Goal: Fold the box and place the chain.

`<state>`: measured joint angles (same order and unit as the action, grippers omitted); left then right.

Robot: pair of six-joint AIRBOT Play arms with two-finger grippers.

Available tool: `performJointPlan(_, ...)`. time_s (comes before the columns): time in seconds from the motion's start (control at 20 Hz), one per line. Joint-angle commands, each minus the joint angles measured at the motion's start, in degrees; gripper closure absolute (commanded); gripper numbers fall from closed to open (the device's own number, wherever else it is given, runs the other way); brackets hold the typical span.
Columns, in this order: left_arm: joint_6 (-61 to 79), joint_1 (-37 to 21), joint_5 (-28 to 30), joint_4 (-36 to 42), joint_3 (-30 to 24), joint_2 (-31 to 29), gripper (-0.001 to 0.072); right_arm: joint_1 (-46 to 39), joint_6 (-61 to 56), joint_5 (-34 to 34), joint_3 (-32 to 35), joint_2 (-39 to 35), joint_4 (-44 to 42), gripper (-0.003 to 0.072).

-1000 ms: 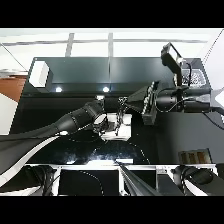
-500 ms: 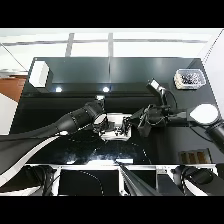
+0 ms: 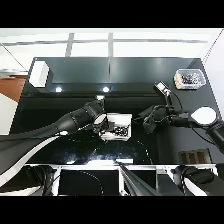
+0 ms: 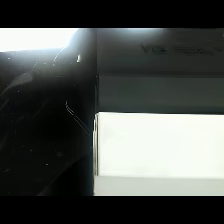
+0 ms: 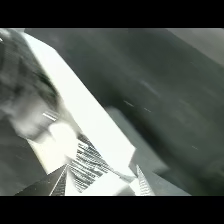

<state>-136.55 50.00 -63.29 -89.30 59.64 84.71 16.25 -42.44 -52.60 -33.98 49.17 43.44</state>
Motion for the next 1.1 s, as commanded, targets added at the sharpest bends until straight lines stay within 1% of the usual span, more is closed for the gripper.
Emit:
performJointPlan(0.0, 0.02, -0.04, 0.04, -0.02, 0.00, 0.00, 0.0675, -2.12, -0.13, 2.93, 1.53, 0.17, 12.85, 0.0193)
performJointPlan(0.05, 0.00, -0.04, 0.09, -0.02, 0.00, 0.00, 0.0675, -1.42, 0.02, 6.16, 2.95, 0.55, 11.96, 0.0151)
performJointPlan(0.1, 0.00, -0.04, 0.04, -0.02, 0.00, 0.00, 0.0675, 0.02, 2.69, 9.01, 4.39, 1.14, 11.23, 0.0027)
performJointPlan(0.25, 0.00, -0.04, 0.07, -0.02, 0.00, 0.00, 0.0675, 4.98, 20.24, 10.47, 6.71, 3.61, 11.13, 0.0025)
performJointPlan(0.35, 0.00, -0.02, 0.02, 0.00, 0.00, 0.00, 0.0675, 6.99, 26.95, 10.43, 6.91, 6.51, 8.41, 0.0030)
performJointPlan(0.4, 0.02, -0.02, -0.02, 0.00, 0.00, 0.00, 0.0674, 7.23, 30.34, 10.51, 6.91, 7.80, 6.49, 0.0144)
performJointPlan(0.45, 0.00, -0.02, -0.04, 0.00, 0.00, 0.00, 0.0675, 7.21, 33.94, 10.73, 6.91, 8.79, 4.15, 0.0234)
performJointPlan(0.55, 0.00, -0.02, -0.02, 0.00, 0.00, 0.00, 0.0675, 7.21, 39.12, 12.13, 6.91, 9.55, 0.72, 0.0235)
performJointPlan(0.6, 0.00, -0.02, -0.02, -0.02, 0.00, 0.00, 0.0675, 7.21, 41.79, 12.39, 6.91, 9.90, -1.86, 0.0334)
performJointPlan(0.65, 0.02, -0.02, 0.00, -0.02, 0.00, 0.00, 0.0675, 7.21, 44.72, 12.37, 6.91, 10.43, -5.09, 0.0375)
performJointPlan(0.75, 0.00, -0.04, 0.07, -0.04, 0.00, 0.00, 0.0675, 7.21, 49.59, 12.35, 6.91, 11.67, -9.86, 0.0386)
performJointPlan(0.8, 0.00, -0.04, 0.07, -0.04, 0.00, 0.00, 0.0674, 7.21, 50.93, 12.33, 6.91, 12.13, -10.80, 0.0386)
performJointPlan(1.05, 0.00, -0.04, 0.17, -0.04, 0.00, 0.00, 0.0674, 7.21, 51.91, 12.35, 6.91, 13.51, -10.86, 0.0387)
